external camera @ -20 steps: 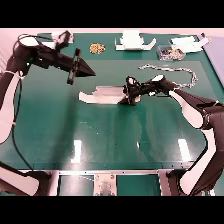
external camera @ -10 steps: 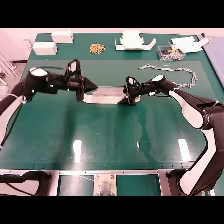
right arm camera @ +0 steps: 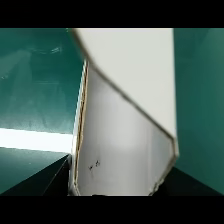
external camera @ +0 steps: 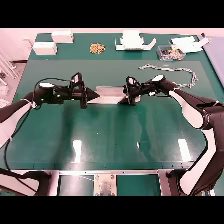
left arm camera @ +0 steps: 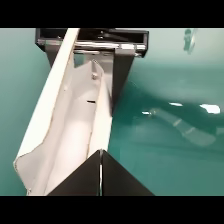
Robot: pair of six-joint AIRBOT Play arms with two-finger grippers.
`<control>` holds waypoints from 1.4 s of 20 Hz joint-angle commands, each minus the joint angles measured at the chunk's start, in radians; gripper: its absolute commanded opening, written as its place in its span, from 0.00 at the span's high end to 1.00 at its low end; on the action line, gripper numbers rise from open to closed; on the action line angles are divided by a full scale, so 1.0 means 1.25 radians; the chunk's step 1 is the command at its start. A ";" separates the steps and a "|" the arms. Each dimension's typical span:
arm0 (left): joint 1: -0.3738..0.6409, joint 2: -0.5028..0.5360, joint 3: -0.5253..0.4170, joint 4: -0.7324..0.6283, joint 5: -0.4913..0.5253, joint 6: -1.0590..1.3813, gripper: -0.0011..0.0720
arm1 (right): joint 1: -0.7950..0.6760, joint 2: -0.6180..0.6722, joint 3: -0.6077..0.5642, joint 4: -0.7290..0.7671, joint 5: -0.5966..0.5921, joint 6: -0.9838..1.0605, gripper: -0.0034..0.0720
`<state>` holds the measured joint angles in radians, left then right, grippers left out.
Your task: Fold the box and place the chain.
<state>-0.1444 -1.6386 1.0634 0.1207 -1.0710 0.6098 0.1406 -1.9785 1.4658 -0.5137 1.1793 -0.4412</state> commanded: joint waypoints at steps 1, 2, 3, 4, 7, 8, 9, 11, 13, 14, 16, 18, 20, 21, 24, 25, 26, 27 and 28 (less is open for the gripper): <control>0.000 -0.023 0.002 -0.080 0.038 0.065 0.96 | 0.000 0.000 0.000 0.000 0.000 0.000 0.26; 0.000 -0.024 0.012 -0.080 0.056 0.064 0.96 | 0.000 0.000 0.000 0.000 0.000 0.000 0.26; 0.000 -0.025 0.027 -0.080 0.072 0.064 0.96 | 0.000 0.000 0.000 0.000 0.000 0.000 0.26; 0.000 -0.033 0.048 -0.080 0.071 0.063 0.96 | 0.000 0.000 0.000 0.000 0.000 0.000 0.26; 0.000 -0.078 0.123 -0.079 0.070 0.051 0.96 | 0.000 0.000 0.000 0.000 0.000 0.000 0.26; 0.000 -0.094 0.146 -0.079 0.069 0.039 0.96 | 0.000 0.000 0.000 0.000 0.000 0.000 0.26; 0.000 -0.108 0.166 -0.079 0.067 0.034 0.96 | 0.000 0.000 0.000 0.000 0.000 0.000 0.26; 0.000 -0.129 0.193 -0.079 0.066 0.027 0.96 | 0.000 0.000 0.000 0.000 0.000 0.000 0.26; 0.000 -0.146 0.207 -0.079 0.067 0.019 0.96 | 0.000 0.000 0.000 0.000 0.000 0.000 0.26; -0.001 -0.153 0.208 -0.081 0.069 0.019 0.96 | 0.000 0.000 0.000 0.000 0.000 0.000 0.26; -0.011 -0.167 0.208 -0.078 0.090 0.019 0.96 | 0.000 0.000 0.000 0.000 0.000 0.000 0.26; -0.025 -0.182 0.208 -0.061 0.121 0.023 0.96 | 0.000 0.000 0.000 0.000 0.000 0.000 0.26; -0.034 -0.192 0.208 -0.045 0.159 0.022 0.96 | 0.000 0.000 0.000 0.000 0.000 0.000 0.26; -0.036 -0.194 0.208 -0.041 0.166 0.022 0.96 | 0.000 0.000 0.000 0.000 0.000 0.000 0.27; -0.037 -0.200 0.208 -0.030 0.182 0.022 0.96 | 0.000 0.000 0.000 0.000 0.000 0.000 0.26; -0.037 -0.200 0.208 -0.017 0.186 0.022 0.96 | 0.000 0.000 0.000 0.000 0.000 0.000 0.26; -0.037 -0.200 0.208 -0.007 0.187 0.021 0.96 | 0.000 0.000 0.000 0.000 0.000 0.000 0.26; -0.037 -0.200 0.208 0.004 0.191 0.021 0.96 | 0.000 0.000 0.000 0.000 0.000 0.000 0.27; -0.037 -0.200 0.208 0.006 0.194 0.022 0.96 | 0.000 0.000 0.000 0.000 0.000 0.000 0.26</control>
